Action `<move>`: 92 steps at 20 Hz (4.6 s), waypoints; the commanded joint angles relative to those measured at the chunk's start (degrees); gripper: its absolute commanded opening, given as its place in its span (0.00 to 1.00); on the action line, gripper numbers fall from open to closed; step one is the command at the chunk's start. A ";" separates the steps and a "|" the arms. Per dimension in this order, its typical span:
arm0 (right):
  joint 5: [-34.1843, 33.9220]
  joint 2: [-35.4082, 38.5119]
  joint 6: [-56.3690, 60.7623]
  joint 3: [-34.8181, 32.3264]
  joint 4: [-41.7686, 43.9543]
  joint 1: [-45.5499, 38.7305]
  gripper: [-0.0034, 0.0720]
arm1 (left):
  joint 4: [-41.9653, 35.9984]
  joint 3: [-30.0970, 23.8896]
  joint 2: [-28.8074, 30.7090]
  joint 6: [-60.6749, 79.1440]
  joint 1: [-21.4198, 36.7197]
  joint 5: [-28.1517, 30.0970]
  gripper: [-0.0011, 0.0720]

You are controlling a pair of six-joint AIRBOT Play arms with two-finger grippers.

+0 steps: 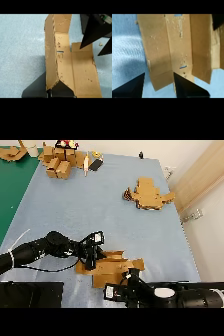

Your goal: Fold the box.

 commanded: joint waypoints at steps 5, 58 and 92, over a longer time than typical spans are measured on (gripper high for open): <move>2.97 -7.89 4.26 -0.15 -10.73 1.49 0.75 | -0.11 -0.02 -0.04 0.00 -0.04 0.00 0.03; 12.83 -3.58 -96.76 -4.35 66.45 -62.55 0.99 | -0.11 0.00 -0.04 0.00 -0.04 -0.02 0.03; 6.86 -6.93 -94.57 -2.69 63.93 -63.82 0.98 | -0.11 -0.02 -0.02 0.00 -0.04 -0.02 0.03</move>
